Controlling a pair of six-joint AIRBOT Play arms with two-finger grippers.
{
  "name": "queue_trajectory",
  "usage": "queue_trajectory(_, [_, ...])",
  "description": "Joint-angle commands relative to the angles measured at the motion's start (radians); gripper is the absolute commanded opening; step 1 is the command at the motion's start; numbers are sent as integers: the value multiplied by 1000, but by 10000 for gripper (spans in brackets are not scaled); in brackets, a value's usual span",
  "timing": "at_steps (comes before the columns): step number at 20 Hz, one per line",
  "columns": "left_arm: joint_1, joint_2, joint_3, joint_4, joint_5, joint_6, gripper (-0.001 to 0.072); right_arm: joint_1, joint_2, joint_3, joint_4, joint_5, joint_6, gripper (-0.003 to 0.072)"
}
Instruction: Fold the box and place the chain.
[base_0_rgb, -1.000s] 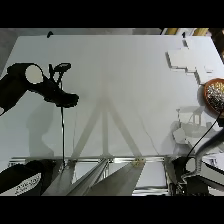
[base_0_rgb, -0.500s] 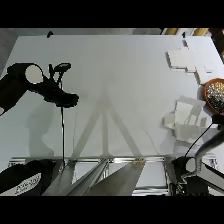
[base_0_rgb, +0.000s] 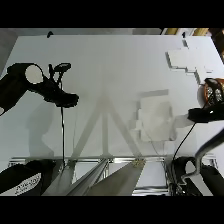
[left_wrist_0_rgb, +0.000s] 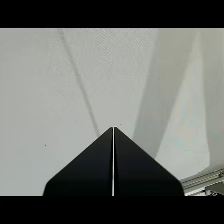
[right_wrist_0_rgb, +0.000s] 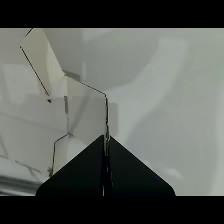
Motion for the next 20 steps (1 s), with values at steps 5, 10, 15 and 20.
queue_trajectory(5, [1, 1, 0, 3, 103, 34, 11, 390, 286, -213, 82, -150, 222, 19])
queue_trajectory(10, [1, -2, 0, -1, 204, 39, 11, 444, 285, -213, 82, -191, 241, 20])
queue_trajectory(15, [1, -31, 0, -201, 180, 383, 347, 444, 285, -213, 83, -199, 241, 20])
queue_trajectory(20, [-10, -170, -10, -642, -37, 828, 536, 444, 285, -213, 84, -206, 242, 20])
